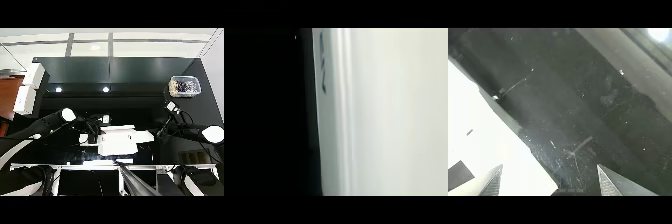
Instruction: Fold the box and place the chain.
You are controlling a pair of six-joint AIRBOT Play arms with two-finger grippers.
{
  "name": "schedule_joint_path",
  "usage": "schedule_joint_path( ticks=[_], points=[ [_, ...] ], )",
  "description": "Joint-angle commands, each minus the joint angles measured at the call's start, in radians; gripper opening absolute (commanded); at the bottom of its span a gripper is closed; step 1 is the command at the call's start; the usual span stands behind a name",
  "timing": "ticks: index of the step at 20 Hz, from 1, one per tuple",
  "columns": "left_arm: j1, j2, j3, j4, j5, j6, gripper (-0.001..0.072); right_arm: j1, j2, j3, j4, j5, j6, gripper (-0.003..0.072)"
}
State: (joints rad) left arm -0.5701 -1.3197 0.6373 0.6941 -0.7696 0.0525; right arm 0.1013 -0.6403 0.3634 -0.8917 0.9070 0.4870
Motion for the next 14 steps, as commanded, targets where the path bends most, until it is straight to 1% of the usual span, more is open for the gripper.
schedule_joint_path(
  ticks=[1,4,6,8,14],
  points=[
    [-0.011,-0.018,0.0,0.055,0.003,-0.002,0.0029,0.001,-0.001,-0.004,0.002,0.014,-0.014,0.0688],
    [-0.011,-0.031,0.005,0.058,0.003,-0.011,0.0029,0.005,-0.006,-0.005,0.0,0.054,-0.05,0.0688],
    [-0.009,-0.031,0.017,0.058,0.004,-0.011,0.0028,0.043,-0.01,-0.005,0.001,0.059,-0.093,0.0688],
    [0.002,-0.031,0.023,0.058,0.003,-0.036,0.0029,0.111,-0.033,-0.006,0.0,0.058,-0.138,0.0688],
    [0.022,-0.031,0.023,0.057,-0.027,-0.038,0.0028,0.312,-0.179,-0.011,-0.004,0.046,-0.227,0.0688]
  ],
)
